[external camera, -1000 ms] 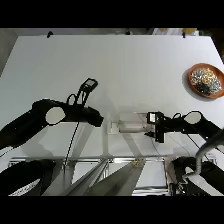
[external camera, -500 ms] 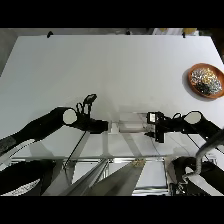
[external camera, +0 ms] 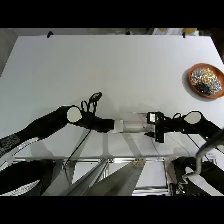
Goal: Fold the box and place the chain.
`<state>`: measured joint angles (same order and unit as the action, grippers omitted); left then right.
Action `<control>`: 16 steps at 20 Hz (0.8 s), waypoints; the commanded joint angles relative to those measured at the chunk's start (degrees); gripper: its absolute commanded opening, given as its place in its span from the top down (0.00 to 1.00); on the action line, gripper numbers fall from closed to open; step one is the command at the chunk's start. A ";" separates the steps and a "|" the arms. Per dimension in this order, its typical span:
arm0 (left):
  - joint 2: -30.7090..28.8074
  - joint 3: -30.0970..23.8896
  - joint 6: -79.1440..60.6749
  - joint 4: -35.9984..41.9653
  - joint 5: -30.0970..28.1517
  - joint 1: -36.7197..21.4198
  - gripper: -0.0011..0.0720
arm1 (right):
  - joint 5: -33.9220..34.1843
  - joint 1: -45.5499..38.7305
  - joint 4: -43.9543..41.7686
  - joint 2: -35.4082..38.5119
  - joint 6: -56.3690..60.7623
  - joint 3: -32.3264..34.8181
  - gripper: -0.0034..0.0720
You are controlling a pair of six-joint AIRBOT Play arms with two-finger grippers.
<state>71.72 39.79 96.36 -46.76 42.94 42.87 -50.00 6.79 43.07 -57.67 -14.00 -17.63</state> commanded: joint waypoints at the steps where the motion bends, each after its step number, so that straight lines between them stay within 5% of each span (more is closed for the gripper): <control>1: -0.20 2.49 -1.22 -0.13 0.11 0.90 0.92 | 0.00 0.00 0.00 0.04 0.00 0.02 0.41; 3: -0.20 2.93 -1.25 -0.20 -0.11 1.60 0.77 | 0.00 0.00 0.00 0.04 -0.02 0.02 0.41; 12: -0.11 3.67 -1.27 -0.17 -0.02 1.88 0.76 | 0.00 0.00 0.00 0.04 -0.02 0.02 0.41; 14: -0.11 3.69 -1.27 -0.24 -0.09 2.05 0.57 | 0.00 0.00 0.00 0.04 0.00 0.02 0.41; 16: -0.04 3.69 -2.03 -0.61 -0.55 2.29 0.57 | 0.00 0.00 0.00 0.04 0.00 0.02 0.41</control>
<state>71.59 43.42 94.91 -47.03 42.83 44.99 -49.98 6.79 43.09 -57.67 -14.02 -17.63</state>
